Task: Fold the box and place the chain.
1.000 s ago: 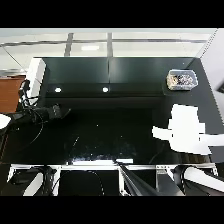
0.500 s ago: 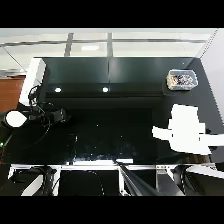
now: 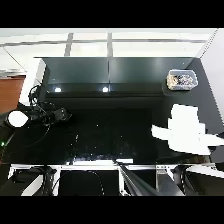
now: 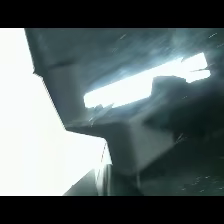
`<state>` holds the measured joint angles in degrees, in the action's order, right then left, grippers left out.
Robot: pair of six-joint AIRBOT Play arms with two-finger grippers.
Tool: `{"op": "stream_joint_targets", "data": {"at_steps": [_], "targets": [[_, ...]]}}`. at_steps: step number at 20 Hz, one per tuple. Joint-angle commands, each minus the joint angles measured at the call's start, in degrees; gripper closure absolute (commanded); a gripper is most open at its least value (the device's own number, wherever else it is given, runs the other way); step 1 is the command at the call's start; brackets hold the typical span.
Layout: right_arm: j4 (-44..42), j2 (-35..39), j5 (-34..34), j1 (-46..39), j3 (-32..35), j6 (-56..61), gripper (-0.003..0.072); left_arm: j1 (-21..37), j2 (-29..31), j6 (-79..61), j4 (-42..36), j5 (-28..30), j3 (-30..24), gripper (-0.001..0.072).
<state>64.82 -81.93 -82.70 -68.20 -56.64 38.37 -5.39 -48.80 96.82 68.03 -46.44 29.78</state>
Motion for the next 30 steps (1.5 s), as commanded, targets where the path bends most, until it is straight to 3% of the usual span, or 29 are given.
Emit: {"op": "stream_joint_targets", "data": {"at_steps": [1,4,8,11,16,19,22,25,30], "targets": [[0.20,0.74,-2.78,2.29,0.42,-0.59,0.0671,-0.02,-0.04,0.09,0.09,0.13,0.04,0.0004],[-0.55,3.13,-1.16,8.13,0.39,3.30,0.0672,-0.02,-0.04,0.07,0.13,0.15,0.04,0.0004],[-10.29,7.50,0.70,18.23,0.42,6.73,0.0672,-0.02,-0.04,-2.32,0.11,0.13,0.04,0.0004],[-11.30,11.74,3.13,28.65,2.49,10.84,0.0672,-0.28,-0.04,-7.87,-1.07,0.33,0.04,0.0004],[-23.58,22.21,20.24,48.87,16.98,11.52,0.0672,-3.89,-0.13,-9.33,-4.72,4.57,0.04,0.0004],[-28.92,25.75,31.87,60.50,25.86,11.52,0.0672,-8.00,-1.62,-15.63,-12.04,9.16,0.04,0.0004],[-28.74,25.66,38.51,70.53,30.08,11.58,0.0671,-11.56,-5.51,-24.41,-22.75,11.30,1.14,0.0005],[-28.83,25.66,40.22,76.56,30.64,11.56,0.0671,-11.47,-15.52,-34.80,-35.76,3.72,6.99,0.0005],[-29.44,25.66,41.62,79.01,30.64,11.58,0.0671,-8.35,-35.26,-35.98,-44.35,-13.99,17.35,0.0013]]}}
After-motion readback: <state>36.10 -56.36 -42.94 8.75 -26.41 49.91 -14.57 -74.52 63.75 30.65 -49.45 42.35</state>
